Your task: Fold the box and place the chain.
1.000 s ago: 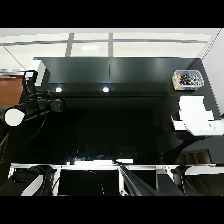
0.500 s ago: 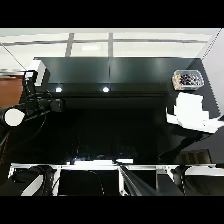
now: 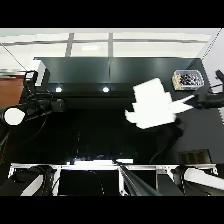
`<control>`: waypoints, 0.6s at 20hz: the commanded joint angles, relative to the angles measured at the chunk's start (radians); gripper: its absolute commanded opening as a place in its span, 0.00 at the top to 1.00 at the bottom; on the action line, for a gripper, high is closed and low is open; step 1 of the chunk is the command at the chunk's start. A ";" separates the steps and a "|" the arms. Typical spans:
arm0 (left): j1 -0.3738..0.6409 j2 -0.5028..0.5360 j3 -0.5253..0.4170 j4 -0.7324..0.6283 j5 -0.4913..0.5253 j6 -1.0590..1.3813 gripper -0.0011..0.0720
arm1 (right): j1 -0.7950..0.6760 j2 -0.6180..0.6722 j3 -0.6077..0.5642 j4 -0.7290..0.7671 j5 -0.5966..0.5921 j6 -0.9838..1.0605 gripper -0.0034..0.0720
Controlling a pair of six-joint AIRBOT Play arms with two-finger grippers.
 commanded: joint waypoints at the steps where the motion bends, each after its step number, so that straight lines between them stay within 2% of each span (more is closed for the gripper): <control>1: 0.000 -0.006 0.001 -0.164 -0.019 0.024 0.02 | 0.216 0.237 -0.303 0.340 -0.270 -0.164 0.93; 4: 0.000 -0.064 0.005 -0.496 -0.083 0.313 0.02 | 0.491 0.412 -0.567 0.531 -0.602 -0.263 0.93; 5: 0.002 -0.108 0.019 -0.592 -0.116 0.399 0.02 | 0.579 0.429 -0.613 0.547 -0.698 -0.263 0.93; 7: 0.009 -0.225 0.070 -0.710 -0.198 0.497 0.02 | 0.737 0.428 -0.652 0.554 -0.810 -0.262 0.93; 11: 0.018 -0.476 0.216 -0.708 -0.452 0.632 0.02 | 0.918 0.428 -0.653 0.578 -0.888 -0.261 0.93; 12: 0.018 -0.516 0.239 -0.695 -0.481 0.665 0.02 | 0.934 0.428 -0.652 0.587 -0.888 -0.261 0.93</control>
